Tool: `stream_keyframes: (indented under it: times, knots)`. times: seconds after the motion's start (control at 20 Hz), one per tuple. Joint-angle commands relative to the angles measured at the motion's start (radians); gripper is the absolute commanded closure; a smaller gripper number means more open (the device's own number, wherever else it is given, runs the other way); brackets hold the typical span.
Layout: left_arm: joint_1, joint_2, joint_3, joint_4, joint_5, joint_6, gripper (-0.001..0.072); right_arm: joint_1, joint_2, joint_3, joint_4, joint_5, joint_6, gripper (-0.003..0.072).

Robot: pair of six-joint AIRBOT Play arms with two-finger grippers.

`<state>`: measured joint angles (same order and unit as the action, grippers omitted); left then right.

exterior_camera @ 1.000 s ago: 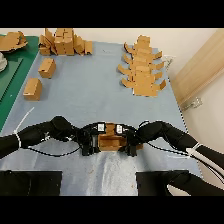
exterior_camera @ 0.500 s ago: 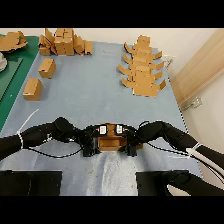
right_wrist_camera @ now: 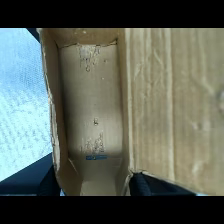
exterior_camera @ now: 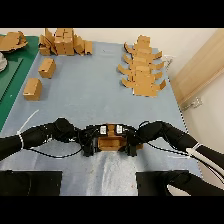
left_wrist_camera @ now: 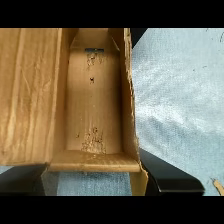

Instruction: Fold the box.

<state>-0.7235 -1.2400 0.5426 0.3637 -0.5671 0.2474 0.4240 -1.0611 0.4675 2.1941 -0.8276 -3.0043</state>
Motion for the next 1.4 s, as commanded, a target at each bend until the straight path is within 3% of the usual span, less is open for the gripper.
stream_keyframes:
  times: [0.0, 0.9, 0.95, 1.0, 1.1, 1.35]
  knots:
    - [0.0, 0.0, 0.0, -0.001, 0.011, -0.001, 0.0258, 0.001, 0.001, 0.001, 0.001, 0.0, 0.0, 0.0317]
    - [0.001, 0.0, 0.0, 0.0, 0.011, -0.001, 0.0258, 0.001, 0.001, 0.001, 0.009, -0.009, 0.001, 0.0313]
    - [0.0, 0.0, 0.0, 0.0, 0.011, -0.001, 0.0258, 0.0, 0.001, 0.001, 0.002, -0.033, 0.002, 0.0057]
    - [0.0, 0.0, 0.0, 0.0, 0.011, -0.001, 0.0258, 0.0, 0.003, 0.003, -0.027, -0.078, 0.014, -0.0034]
    - [0.001, 0.0, 0.0, 0.0, 0.011, -0.001, 0.0258, 0.0, 0.018, 0.023, -0.081, -0.174, 0.091, -0.0034]
    - [0.0, 0.0, 0.0, 0.0, 0.011, -0.001, 0.0258, 0.0, 0.147, 0.082, -0.389, -0.474, 0.445, -0.0032]
